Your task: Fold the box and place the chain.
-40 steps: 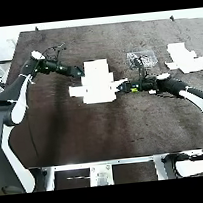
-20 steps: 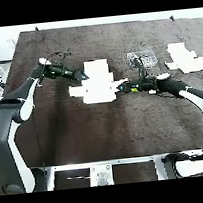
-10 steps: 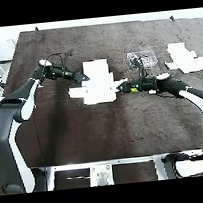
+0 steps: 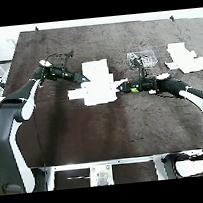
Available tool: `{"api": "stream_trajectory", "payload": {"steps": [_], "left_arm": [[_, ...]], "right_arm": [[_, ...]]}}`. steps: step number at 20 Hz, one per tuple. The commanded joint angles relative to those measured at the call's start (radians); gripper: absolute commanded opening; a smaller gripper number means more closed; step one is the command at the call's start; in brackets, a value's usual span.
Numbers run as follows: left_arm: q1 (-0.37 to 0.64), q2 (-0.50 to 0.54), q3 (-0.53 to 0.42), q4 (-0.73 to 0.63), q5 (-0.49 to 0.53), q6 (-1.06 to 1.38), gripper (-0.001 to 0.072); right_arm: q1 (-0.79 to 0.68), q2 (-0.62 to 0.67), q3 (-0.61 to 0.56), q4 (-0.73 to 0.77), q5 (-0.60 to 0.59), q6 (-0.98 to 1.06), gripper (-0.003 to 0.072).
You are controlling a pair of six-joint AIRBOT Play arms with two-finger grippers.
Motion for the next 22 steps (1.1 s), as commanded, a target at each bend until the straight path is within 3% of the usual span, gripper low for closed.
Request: {"api": "stream_trajectory", "payload": {"steps": [1,3,5,6,12,17,22], "left_arm": [[0.001,-0.001,0.001,0.0,-0.011,0.031,0.0019],[0.001,-0.001,0.001,0.0,-0.028,0.073,0.0018],[0.001,0.0,0.001,-0.003,-0.052,0.155,0.0016],[0.001,0.002,0.001,-0.003,-0.07,0.218,0.0016],[0.001,0.084,-0.029,0.013,-0.124,0.458,0.0011],[0.001,0.209,-0.233,0.031,0.088,0.674,0.0011],[0.0,0.194,-0.33,-0.053,0.163,0.893,0.0014]], "right_arm": [[0.0,-0.001,0.0,0.001,0.0,0.0,0.0005],[-0.004,0.0,0.0,0.002,0.0,-0.01,0.0015],[-0.018,0.0,0.0,0.006,0.006,-0.021,0.037],[-0.034,0.003,0.001,0.005,0.02,-0.022,0.0442],[-0.222,0.055,0.001,0.081,0.11,-0.022,0.045],[-0.287,0.056,0.0,0.08,0.163,-0.027,0.045],[-0.277,0.056,0.0,0.08,0.171,-0.076,0.045]]}}
